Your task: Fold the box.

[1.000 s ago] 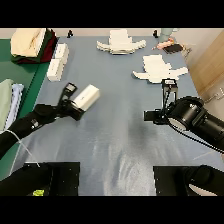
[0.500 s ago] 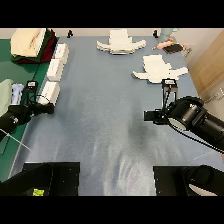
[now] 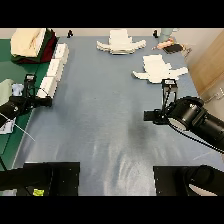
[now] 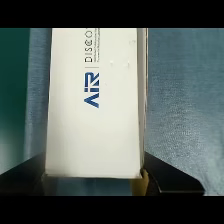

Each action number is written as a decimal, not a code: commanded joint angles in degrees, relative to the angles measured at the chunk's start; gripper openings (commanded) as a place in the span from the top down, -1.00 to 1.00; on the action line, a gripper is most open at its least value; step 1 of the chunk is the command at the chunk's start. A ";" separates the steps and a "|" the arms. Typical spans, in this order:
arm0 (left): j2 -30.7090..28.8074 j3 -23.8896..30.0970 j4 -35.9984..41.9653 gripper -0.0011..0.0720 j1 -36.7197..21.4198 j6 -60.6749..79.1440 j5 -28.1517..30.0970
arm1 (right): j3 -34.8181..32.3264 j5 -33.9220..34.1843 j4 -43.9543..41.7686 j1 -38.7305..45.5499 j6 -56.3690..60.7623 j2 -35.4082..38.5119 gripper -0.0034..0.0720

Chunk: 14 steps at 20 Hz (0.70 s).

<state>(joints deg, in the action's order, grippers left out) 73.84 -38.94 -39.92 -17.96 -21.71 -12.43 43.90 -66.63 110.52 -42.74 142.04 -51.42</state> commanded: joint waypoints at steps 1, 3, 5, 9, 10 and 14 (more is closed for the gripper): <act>0.98 -1.01 3.04 -0.31 0.28 -2.14 -0.44 | 0.07 1.14 0.04 0.02 0.02 -0.04 0.90; 2.91 -3.04 4.13 -0.31 0.72 -2.16 -2.54 | 0.07 1.60 0.04 0.00 0.02 -0.07 0.90; 6.08 -6.67 4.15 -0.31 0.81 -2.51 -6.84 | 0.07 1.62 0.04 0.02 0.02 -0.04 0.90; 13.40 -17.40 3.87 -0.31 0.74 -9.90 -9.29 | 0.07 1.62 0.04 0.02 0.02 -0.04 0.90; 15.19 -20.15 3.87 -0.31 0.76 -10.54 -10.05 | 0.07 1.62 0.04 0.02 0.02 -0.07 0.90; 23.06 -31.30 3.69 -0.31 0.83 -10.91 -16.52 | 0.07 1.62 0.07 0.02 0.02 -0.07 0.90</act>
